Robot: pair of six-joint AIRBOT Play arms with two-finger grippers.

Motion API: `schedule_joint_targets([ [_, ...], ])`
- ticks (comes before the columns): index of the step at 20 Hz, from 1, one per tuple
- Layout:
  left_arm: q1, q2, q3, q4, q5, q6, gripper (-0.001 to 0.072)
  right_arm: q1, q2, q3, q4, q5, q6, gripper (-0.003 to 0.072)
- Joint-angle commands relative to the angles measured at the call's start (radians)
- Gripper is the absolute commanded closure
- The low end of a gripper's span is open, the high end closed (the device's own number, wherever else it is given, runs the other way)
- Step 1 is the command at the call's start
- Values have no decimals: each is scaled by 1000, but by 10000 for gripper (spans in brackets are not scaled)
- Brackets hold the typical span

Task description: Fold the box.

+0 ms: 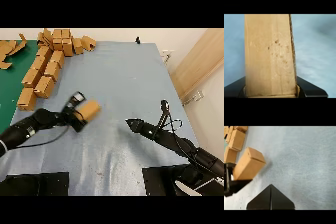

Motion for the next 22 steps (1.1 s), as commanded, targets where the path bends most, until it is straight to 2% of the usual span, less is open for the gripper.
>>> schedule_joint_targets([
  [1,256,11,1,179,12,-223,100,0,1,2,0,14,0,680],
  [5,518,11,1,182,-71,-271,101,0,1,2,0,14,0,680],
  [9,656,11,1,186,-85,-270,101,0,1,2,0,14,0,680],
  [12,708,11,1,186,-82,-270,101,0,1,2,0,14,0,680],
  [15,714,11,1,189,-85,-270,99,0,1,2,0,14,0,680],
  [17,712,11,1,190,-84,-268,-11,0,1,2,-1,14,0,680],
  [20,739,14,15,190,-100,-270,-11,0,1,2,-1,14,0,680],
  [22,760,26,42,190,-151,-285,-11,0,1,2,-1,13,-1,680],
])
